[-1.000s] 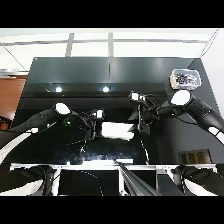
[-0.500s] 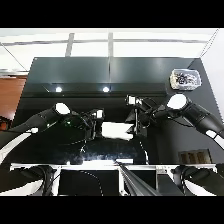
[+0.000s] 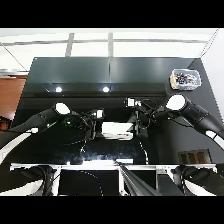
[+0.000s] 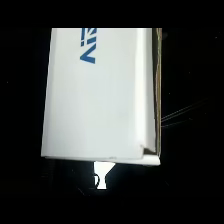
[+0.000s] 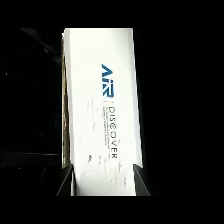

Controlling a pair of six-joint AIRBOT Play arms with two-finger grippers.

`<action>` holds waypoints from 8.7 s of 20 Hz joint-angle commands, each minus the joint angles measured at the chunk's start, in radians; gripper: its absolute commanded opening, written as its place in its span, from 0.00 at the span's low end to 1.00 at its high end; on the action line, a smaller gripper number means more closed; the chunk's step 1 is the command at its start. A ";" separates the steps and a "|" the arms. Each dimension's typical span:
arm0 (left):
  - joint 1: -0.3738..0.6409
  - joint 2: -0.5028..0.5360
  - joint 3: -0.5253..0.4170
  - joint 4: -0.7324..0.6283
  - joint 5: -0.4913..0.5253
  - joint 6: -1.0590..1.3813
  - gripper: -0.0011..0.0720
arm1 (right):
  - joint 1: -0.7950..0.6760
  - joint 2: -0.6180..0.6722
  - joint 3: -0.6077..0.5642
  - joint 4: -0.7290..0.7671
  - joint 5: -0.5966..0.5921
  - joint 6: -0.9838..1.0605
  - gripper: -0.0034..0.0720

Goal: Fold the box and place the chain.

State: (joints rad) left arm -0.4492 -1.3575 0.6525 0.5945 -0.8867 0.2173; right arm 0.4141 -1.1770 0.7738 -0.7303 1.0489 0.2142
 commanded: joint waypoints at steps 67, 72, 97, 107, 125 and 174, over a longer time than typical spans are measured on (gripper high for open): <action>0.000 -0.001 0.000 0.000 0.000 0.001 0.55 | -0.014 0.082 -0.100 0.246 -0.075 1.061 0.06; 0.000 -0.001 0.000 0.000 0.001 0.001 0.55 | 0.003 -0.031 -0.118 0.350 -0.120 1.073 0.06; 0.001 0.001 0.000 -0.003 -0.019 -0.005 0.57 | -0.202 0.175 0.077 0.099 0.183 1.005 0.06; 0.043 0.196 0.037 0.245 -0.212 -0.357 0.99 | -0.619 0.329 0.090 -0.008 0.309 1.034 0.06; -0.197 -0.105 0.343 0.123 -0.124 -0.488 0.99 | -0.632 0.329 0.090 -0.060 0.290 1.027 0.06; 0.795 -0.716 1.406 0.687 -0.179 -1.307 0.36 | -0.632 0.329 0.090 -0.060 0.277 1.028 0.07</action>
State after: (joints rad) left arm 0.3122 -1.9606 1.9499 1.2793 -1.0592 -1.0782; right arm -0.2180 -0.8490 0.8635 -0.7906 1.3369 1.2415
